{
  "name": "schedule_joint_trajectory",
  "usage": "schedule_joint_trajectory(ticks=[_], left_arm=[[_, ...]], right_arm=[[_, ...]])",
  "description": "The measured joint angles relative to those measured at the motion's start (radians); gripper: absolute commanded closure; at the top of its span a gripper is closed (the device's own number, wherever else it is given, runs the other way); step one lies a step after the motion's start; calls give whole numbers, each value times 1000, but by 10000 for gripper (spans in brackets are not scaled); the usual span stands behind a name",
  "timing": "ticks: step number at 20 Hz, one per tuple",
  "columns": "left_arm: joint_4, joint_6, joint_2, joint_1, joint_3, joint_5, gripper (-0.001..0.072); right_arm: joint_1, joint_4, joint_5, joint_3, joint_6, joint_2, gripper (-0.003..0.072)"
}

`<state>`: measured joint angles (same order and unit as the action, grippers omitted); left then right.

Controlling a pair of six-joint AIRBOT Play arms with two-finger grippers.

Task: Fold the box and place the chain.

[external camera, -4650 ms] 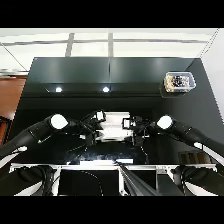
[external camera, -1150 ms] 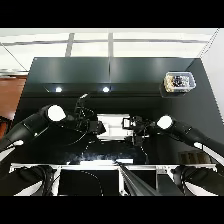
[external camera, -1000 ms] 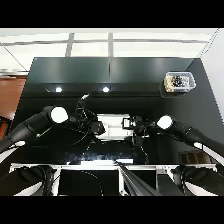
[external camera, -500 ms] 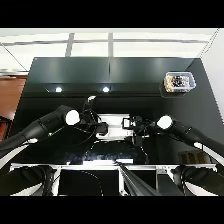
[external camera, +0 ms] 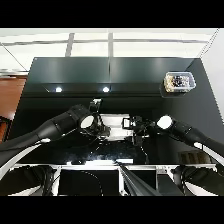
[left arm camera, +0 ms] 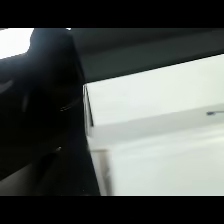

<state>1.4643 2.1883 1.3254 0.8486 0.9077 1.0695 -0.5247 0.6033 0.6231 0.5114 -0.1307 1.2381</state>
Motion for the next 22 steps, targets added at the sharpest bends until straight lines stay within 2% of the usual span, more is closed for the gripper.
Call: schedule_joint_trajectory(ticks=[1, 4, 5, 6, 8, 15, 16, 18, 19, 22], left_arm=[[16, 34, 9, 11, 8, 10, 226], [48, 116, 25, 30, 20, 15, 227], [53, 135, 27, 32, 22, 10, 267], [56, 157, 30, 32, 24, -6, 372], [61, 187, 34, 31, 26, -23, 423], [58, 222, 58, 29, 27, -40, 426], [56, 224, 63, 29, 27, -40, 465], [53, 227, 68, 29, 27, -41, 630], [54, 227, 69, 29, 27, -36, 685], [53, 227, 72, 29, 27, -37, 685]], right_arm=[[0, 0, 0, 0, 0, 0, 271], [0, 0, 0, 0, 0, 0, 271], [0, 0, 0, 0, 0, 0, 271], [0, 0, 0, 0, 0, 0, 271], [0, 0, 0, 0, 0, 0, 271], [0, 0, 0, 0, 0, 0, 271], [0, 0, 0, 0, 0, 0, 271], [0, 0, 0, 0, 0, 0, 271], [0, 0, 0, 0, 0, 0, 271], [0, -1, 0, 0, 1, 0, 271]])
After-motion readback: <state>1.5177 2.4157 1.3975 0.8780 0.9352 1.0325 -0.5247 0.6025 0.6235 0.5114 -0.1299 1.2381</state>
